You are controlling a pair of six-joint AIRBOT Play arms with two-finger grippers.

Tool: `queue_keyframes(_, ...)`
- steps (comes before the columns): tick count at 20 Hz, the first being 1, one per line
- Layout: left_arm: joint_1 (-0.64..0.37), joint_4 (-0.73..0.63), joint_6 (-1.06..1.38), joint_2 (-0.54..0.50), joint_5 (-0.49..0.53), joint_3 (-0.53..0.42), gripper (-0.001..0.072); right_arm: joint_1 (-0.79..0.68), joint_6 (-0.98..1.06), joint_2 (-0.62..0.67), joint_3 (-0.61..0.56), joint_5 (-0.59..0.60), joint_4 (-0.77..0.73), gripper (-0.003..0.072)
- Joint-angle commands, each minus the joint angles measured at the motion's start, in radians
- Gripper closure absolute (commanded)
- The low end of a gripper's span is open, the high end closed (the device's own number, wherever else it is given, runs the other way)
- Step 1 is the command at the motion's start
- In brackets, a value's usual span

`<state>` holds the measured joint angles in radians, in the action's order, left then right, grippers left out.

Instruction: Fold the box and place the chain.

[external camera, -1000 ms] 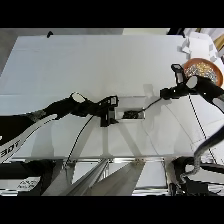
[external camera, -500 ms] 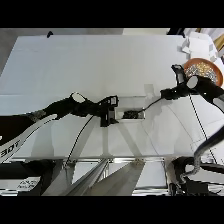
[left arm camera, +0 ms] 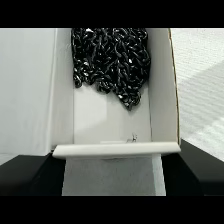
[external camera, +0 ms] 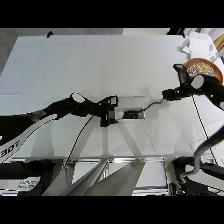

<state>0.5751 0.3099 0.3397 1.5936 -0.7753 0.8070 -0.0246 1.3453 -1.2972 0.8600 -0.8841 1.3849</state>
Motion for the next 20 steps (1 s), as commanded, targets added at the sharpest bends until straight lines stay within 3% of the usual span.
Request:
queue_keyframes(1,0.000,-0.002,0.000,0.000,0.000,0.000,0.0624,0.000,-0.023,0.140,0.002,-0.029,-0.031,0.0671)
queue_keyframes(11,0.000,-0.003,0.000,0.000,0.000,0.000,0.0624,0.001,-0.148,0.537,0.001,-0.194,-0.253,0.0671)
queue_keyframes(16,0.000,-0.003,0.000,0.000,0.000,0.000,0.0624,0.124,-0.230,0.560,0.001,-0.254,-0.362,0.0671)
queue_keyframes(20,0.000,-0.003,0.000,0.000,0.001,0.000,0.0624,0.301,-0.248,0.560,-0.003,-0.183,-0.370,0.0671)
